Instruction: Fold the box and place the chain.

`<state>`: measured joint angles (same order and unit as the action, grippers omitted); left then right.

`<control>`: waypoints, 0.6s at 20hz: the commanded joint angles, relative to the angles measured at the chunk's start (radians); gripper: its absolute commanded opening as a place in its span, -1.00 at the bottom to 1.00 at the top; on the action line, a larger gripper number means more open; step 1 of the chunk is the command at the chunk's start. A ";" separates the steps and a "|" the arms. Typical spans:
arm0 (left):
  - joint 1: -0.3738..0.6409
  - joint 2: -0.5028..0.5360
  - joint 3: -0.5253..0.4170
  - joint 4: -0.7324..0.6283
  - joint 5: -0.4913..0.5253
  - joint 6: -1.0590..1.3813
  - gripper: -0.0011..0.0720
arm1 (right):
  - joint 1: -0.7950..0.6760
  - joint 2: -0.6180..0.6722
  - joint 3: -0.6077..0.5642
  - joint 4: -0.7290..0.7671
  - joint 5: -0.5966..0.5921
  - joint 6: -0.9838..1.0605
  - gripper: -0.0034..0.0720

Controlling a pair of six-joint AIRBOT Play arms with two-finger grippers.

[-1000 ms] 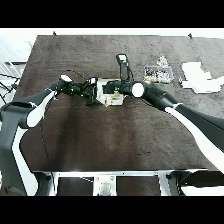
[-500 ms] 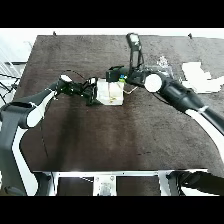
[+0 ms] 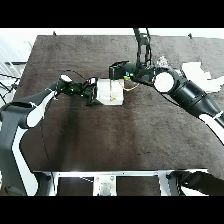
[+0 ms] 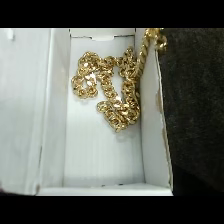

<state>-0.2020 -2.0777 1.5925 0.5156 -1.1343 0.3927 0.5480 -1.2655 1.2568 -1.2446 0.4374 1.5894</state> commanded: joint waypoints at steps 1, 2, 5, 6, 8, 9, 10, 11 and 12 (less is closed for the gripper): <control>0.000 0.000 0.000 0.000 0.000 0.000 0.50 | -0.007 0.002 0.022 -0.005 -0.047 0.000 -0.88; 0.000 0.000 0.000 0.000 0.000 0.000 0.50 | -0.007 0.002 0.024 -0.005 -0.045 0.000 -0.88; 0.000 0.000 0.000 0.000 0.000 0.000 0.50 | -0.007 0.001 0.009 -0.005 -0.010 0.008 -0.88; 0.000 0.000 0.000 0.000 0.000 0.000 0.50 | -0.007 0.001 -0.006 0.001 -0.009 0.008 -0.88; 0.000 0.000 0.000 0.000 0.000 0.000 0.50 | -0.007 -0.001 -0.049 0.034 -0.011 0.008 -0.88; 0.000 0.000 0.000 0.000 0.000 0.000 0.50 | -0.007 -0.008 -0.070 0.050 -0.011 0.008 -0.88; 0.000 0.000 0.000 0.000 0.000 0.000 0.50 | -0.007 -0.022 -0.090 0.060 -0.018 0.008 -0.88; 0.000 0.000 0.000 0.000 0.000 0.000 0.50 | -0.006 -0.046 -0.110 0.073 -0.039 0.008 -0.88; 0.000 0.000 0.000 0.000 0.000 0.000 0.50 | -0.006 -0.082 -0.124 0.086 -0.067 0.008 -0.88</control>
<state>-0.2020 -2.0777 1.5925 0.5156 -1.1343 0.3927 0.5407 -1.2999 1.1778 -1.1984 0.4095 1.5955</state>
